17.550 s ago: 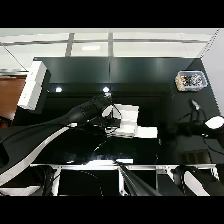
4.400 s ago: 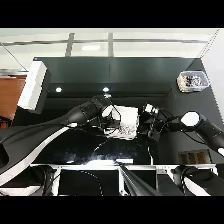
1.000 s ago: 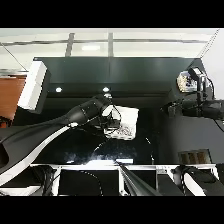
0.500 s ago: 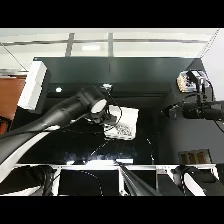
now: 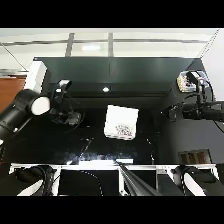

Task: Fold the box and place the chain.

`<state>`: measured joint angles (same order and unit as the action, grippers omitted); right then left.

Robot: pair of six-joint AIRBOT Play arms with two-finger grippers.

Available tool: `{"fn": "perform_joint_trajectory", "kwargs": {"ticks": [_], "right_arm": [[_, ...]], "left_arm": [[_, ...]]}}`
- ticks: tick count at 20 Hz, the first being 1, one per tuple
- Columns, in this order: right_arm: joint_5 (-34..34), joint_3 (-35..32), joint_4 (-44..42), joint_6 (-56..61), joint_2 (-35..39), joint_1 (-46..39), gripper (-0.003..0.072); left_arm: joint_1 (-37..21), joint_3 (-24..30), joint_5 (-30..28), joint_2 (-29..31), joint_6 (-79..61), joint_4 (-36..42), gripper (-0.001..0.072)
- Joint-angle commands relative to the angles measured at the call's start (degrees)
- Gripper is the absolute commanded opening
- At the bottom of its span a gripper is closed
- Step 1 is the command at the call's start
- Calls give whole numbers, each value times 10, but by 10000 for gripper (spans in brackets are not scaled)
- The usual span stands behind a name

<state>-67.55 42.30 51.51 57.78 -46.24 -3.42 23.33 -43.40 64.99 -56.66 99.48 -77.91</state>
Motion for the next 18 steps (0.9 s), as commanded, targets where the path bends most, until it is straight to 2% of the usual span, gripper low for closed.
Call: {"fn": "perform_joint_trajectory", "kwargs": {"ticks": [1, 2, 3, 4, 5, 7, 11, 15, 18], "right_arm": [[8, 0, 0, 5, 0, 0, 288], [11, 0, 0, 5, 0, 0, 289], [11, 0, 0, 5, 0, 0, 289], [11, 0, 0, 5, 0, 0, 289], [11, 0, 0, 5, 0, 0, 289], [11, 0, 0, 7, 0, 0, 289], [11, 0, 0, 14, 0, 0, 288], [11, 0, -3, 17, 0, 0, 288], [11, 0, -3, 18, 0, 0, 288]], "left_arm": [[-102, 158, -154, 40, -374, 387, 437], [-103, 184, -146, 37, -534, 477, 437], [-97, 198, -134, 33, -636, 520, 455], [-87, 201, -127, 29, -716, 532, 652], [-75, 200, -124, 26, -779, 527, 711], [-57, 195, -126, 26, -929, 505, 711], [-42, 163, -145, 0, -1050, 402, 711], [-42, 117, -154, -83, -1143, 402, 711], [-34, 75, -138, -157, -1147, 426, 710]]}}
